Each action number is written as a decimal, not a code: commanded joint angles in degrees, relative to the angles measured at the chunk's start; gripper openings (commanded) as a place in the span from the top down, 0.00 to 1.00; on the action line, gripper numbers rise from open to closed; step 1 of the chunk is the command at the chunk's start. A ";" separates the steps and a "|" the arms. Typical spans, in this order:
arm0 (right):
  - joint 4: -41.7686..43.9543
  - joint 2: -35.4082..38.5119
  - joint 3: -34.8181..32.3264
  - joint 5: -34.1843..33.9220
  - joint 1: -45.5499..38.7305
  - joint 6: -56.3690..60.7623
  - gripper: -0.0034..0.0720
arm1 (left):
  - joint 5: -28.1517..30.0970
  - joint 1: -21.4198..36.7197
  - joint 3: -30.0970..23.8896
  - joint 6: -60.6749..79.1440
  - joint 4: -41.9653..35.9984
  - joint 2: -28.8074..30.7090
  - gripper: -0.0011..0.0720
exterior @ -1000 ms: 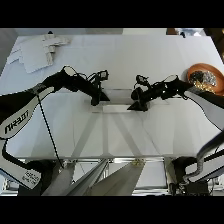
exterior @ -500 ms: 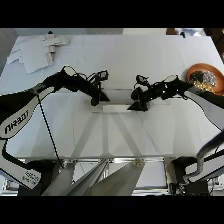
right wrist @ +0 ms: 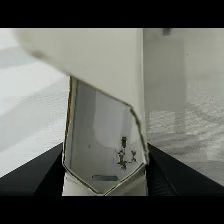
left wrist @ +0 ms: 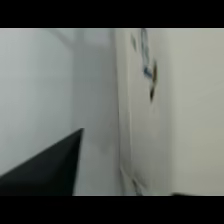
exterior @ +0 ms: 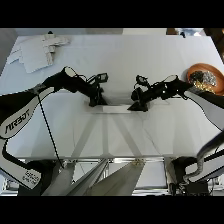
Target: Fold the box and place the chain.
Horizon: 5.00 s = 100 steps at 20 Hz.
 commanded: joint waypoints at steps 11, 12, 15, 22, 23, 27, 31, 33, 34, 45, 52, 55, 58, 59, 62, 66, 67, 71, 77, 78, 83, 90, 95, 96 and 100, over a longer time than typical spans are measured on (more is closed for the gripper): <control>0.11 -0.02 -0.02 -0.28 0.04 0.22 0.42 | 4.94 2.16 0.00 0.17 0.76 4.83 0.09; 0.11 -0.02 -0.02 -0.28 0.04 0.22 0.42 | 4.90 2.97 0.00 0.15 2.14 5.66 0.09; 0.11 -0.02 -0.02 -0.31 0.04 0.22 0.42 | 4.57 5.20 0.00 -0.15 9.31 9.01 0.09; 0.11 -0.02 -0.02 -0.28 0.04 0.22 0.42 | -7.80 3.69 -0.04 -11.34 24.81 19.34 0.97; 0.11 -0.02 -0.02 -0.31 0.04 0.22 0.42 | -11.56 2.62 -0.04 -14.43 24.48 19.63 0.97; 0.11 -0.02 -0.02 -0.31 0.04 0.22 0.42 | -16.59 -3.61 -1.92 -18.99 20.37 19.47 0.97; 0.11 -0.02 -0.02 -0.28 0.04 0.22 0.42 | -6.29 -8.46 -2.80 -19.04 12.41 19.47 0.97; 0.11 -0.02 -0.02 -0.31 0.04 0.22 0.42 | 1.01 -9.14 -2.80 -21.42 10.47 19.45 0.97; 0.11 -0.02 -0.02 -0.31 0.04 0.22 0.42 | 4.50 -9.18 -2.80 -22.71 9.86 19.45 0.97; 0.11 -0.02 -0.02 -0.31 0.04 0.22 0.42 | 27.12 -8.83 -3.50 -40.98 8.72 10.01 0.97; 0.11 -0.02 -0.02 -0.31 0.04 0.22 0.42 | 26.25 -8.83 -3.50 -46.80 8.57 9.35 0.97; 0.11 -0.02 -0.02 -0.31 0.04 0.22 0.42 | 21.24 -8.74 -3.50 -46.73 8.68 12.07 0.97; 0.11 -0.02 -0.02 -0.31 0.04 0.22 0.42 | 15.80 -7.56 -3.50 -44.17 10.86 17.03 0.97; 0.11 -0.02 -0.02 -0.28 0.04 0.22 0.42 | 14.29 -7.02 -3.50 -43.23 12.59 19.12 0.97; 0.11 -0.02 -0.02 -0.28 0.04 0.22 0.42 | 8.22 -5.09 -3.50 -43.28 16.68 24.79 0.97; 0.11 -0.02 -0.02 -0.31 0.04 0.22 0.42 | -5.20 -1.57 -3.61 -38.27 18.84 28.61 0.97; 0.11 -0.02 -0.02 -0.31 0.04 0.22 0.42 | -6.19 -1.64 -4.28 -35.74 20.96 29.40 0.97; 0.11 -0.02 -0.02 -0.31 0.04 0.22 0.42 | 6.54 -1.68 -15.50 -22.05 22.23 33.27 0.93; 0.11 -0.02 -0.02 -0.28 0.04 0.22 0.42 | 18.18 1.68 -25.49 -5.95 7.58 30.51 0.44; 0.11 -0.02 -0.02 -0.31 0.04 0.22 0.42 | 18.45 2.38 -25.49 -0.55 4.46 29.31 0.27; 0.11 -0.02 -0.02 -0.31 0.04 0.22 0.42 | 19.67 2.54 -25.49 13.09 -5.20 23.21 0.16; 0.11 -0.02 -0.02 -0.31 0.04 0.22 0.42 | 15.96 2.49 -25.49 16.09 -6.40 19.43 0.28; 0.11 -0.02 -0.02 -0.31 0.04 0.22 0.42 | 11.93 2.47 -25.49 16.17 -6.38 19.43 0.29; 0.11 -0.02 -0.02 -0.31 0.04 0.22 0.42 | 10.78 2.47 -25.49 16.83 -6.38 19.43 0.29; 0.11 -0.02 -0.02 -0.31 0.04 0.22 0.42 | 7.37 2.45 -25.46 20.17 -6.38 19.43 0.32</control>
